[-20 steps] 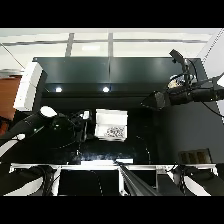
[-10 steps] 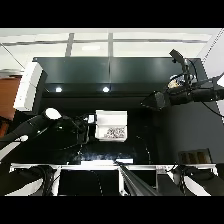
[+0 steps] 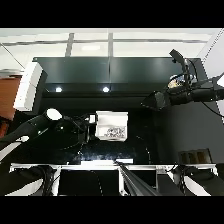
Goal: Fold the box and place the chain.
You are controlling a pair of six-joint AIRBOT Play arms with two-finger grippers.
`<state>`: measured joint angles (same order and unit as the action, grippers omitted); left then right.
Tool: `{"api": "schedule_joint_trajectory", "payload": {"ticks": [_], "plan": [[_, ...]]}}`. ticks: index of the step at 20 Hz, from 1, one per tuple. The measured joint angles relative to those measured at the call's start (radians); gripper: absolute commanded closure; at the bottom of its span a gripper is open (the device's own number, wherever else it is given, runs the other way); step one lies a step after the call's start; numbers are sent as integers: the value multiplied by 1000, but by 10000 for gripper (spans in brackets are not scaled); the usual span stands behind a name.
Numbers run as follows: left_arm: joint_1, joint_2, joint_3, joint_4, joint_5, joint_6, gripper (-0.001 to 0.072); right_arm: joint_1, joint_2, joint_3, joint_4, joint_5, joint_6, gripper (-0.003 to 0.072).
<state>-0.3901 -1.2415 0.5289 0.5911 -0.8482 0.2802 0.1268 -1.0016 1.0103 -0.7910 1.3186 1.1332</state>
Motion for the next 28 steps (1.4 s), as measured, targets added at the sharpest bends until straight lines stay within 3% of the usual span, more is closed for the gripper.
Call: {"api": "schedule_joint_trajectory", "payload": {"ticks": [10,18,24,28], "plan": [[5,2,1,-1,50,-34,311,56,-24,0,-72,-93,103,3],[8,2,1,0,78,-51,311,228,-215,105,-177,-222,89,2],[8,2,0,3,81,-50,311,287,-356,164,-223,-263,-71,2],[8,1,0,3,82,-47,310,296,-384,172,-205,-219,-223,3]]}}
